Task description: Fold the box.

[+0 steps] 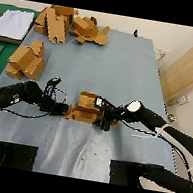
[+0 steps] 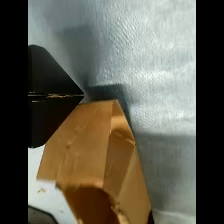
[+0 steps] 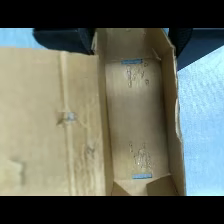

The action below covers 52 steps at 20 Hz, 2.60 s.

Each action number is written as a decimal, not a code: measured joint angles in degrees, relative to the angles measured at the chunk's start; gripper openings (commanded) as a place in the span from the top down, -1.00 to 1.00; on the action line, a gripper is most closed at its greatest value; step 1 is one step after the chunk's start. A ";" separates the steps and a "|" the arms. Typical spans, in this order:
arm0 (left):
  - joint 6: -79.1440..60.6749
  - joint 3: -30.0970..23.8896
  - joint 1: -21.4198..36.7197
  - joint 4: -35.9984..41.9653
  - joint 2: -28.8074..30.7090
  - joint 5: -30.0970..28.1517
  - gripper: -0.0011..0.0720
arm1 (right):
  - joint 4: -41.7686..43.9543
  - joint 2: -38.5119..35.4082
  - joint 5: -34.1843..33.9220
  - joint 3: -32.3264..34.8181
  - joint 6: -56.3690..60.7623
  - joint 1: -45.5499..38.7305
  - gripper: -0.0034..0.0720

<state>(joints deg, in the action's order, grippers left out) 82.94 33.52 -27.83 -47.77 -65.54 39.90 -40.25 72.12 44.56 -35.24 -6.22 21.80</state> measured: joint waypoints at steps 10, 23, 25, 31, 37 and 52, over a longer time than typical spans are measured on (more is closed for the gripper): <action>-0.42 2.29 -1.40 2.27 3.61 -0.59 0.94 | 0.20 0.00 0.00 0.00 0.13 0.07 -0.27; -1.03 2.43 -1.44 5.57 3.85 -0.35 -0.15 | 0.17 0.00 0.00 0.00 0.13 0.07 -0.27; -1.05 2.43 -1.44 5.86 3.82 -0.72 0.14 | 0.17 0.00 0.00 0.00 0.13 0.07 -0.27; -2.60 2.54 -1.44 6.29 3.85 -0.26 -0.02 | 0.17 0.00 0.00 0.00 0.13 0.07 -0.27; 2.38 5.49 -3.56 2.32 3.82 1.36 -0.02 | 0.17 0.00 0.00 0.00 0.11 0.07 -0.27; 23.34 15.23 -15.34 -21.42 -1.73 5.03 -0.02 | 0.20 0.00 0.02 0.00 0.13 0.07 -0.27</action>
<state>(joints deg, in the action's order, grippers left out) 106.28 48.75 -43.18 -69.19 -67.26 44.93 -40.05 72.12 44.58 -35.24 -6.09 21.87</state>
